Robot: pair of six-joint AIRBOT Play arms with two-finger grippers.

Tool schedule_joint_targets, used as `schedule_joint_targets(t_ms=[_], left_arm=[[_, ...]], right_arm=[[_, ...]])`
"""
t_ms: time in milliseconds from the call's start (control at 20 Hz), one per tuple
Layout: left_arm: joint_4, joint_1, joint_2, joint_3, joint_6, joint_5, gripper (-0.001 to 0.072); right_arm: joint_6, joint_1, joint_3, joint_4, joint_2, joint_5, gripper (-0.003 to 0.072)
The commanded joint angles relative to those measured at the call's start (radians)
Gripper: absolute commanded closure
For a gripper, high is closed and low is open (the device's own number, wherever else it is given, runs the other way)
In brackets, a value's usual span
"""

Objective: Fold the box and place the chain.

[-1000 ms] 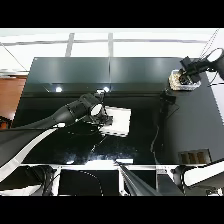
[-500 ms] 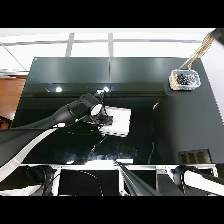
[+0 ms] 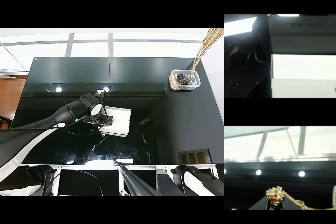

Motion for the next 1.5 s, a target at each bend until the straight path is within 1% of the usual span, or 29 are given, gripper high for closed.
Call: schedule_joint_targets(t_ms=[0, 150, 250, 300, 400, 550, 700, 850, 1000, 1150, 1300, 1450], left_arm=[[0.001, 0.001, 0.000, 0.000, 0.000, 0.002, 0.0680], [0.001, 0.001, 0.000, 0.000, 0.000, 0.003, 0.0680], [0.001, 0.001, 0.000, 0.000, 0.000, 0.003, 0.0680], [0.001, 0.001, 0.000, 0.000, 0.000, 0.003, 0.0680], [0.001, 0.001, 0.000, 0.000, 0.000, 0.002, 0.0680], [0.001, 0.001, 0.000, 0.000, 0.000, 0.002, 0.0680], [0.001, 0.001, 0.000, 0.000, 0.000, 0.002, 0.0680], [0.001, 0.001, 0.000, 0.000, 0.000, 0.002, 0.0680], [0.000, 0.001, 0.000, 0.000, 0.000, 0.002, 0.0680], [0.000, 0.001, 0.000, 0.000, 0.000, 0.002, 0.0680], [0.000, 0.001, 0.000, 0.000, 0.000, 0.002, 0.0680], [0.000, 0.001, 0.000, 0.000, 0.000, -0.002, 0.0680]], right_arm=[[-0.021, 0.095, -0.090, 0.007, 0.103, 0.093, 0.0674], [-0.020, 0.201, -0.195, 0.047, 0.119, 0.156, 0.0674], [-0.019, 0.295, -0.293, 0.053, 0.119, 0.153, 0.0674], [-0.014, 0.338, -0.351, 0.052, 0.119, 0.131, 0.0674], [0.000, 0.422, -0.476, 0.054, 0.119, 0.041, 0.0674], [0.012, 0.521, -0.649, 0.110, 0.117, -0.147, 0.0674], [0.019, 0.582, -0.762, 0.173, 0.116, -0.284, 0.0674], [0.021, 0.602, -0.815, 0.192, 0.116, -0.340, 0.0674], [0.021, 0.602, -0.818, 0.192, 0.111, -0.346, 0.0674], [0.021, 0.608, -0.823, 0.186, 0.085, -0.301, 0.0674], [0.033, 0.587, -0.822, 0.126, 0.080, -0.277, 0.0674], [0.033, 0.536, -0.822, 0.130, 0.080, -0.192, 0.0673]])
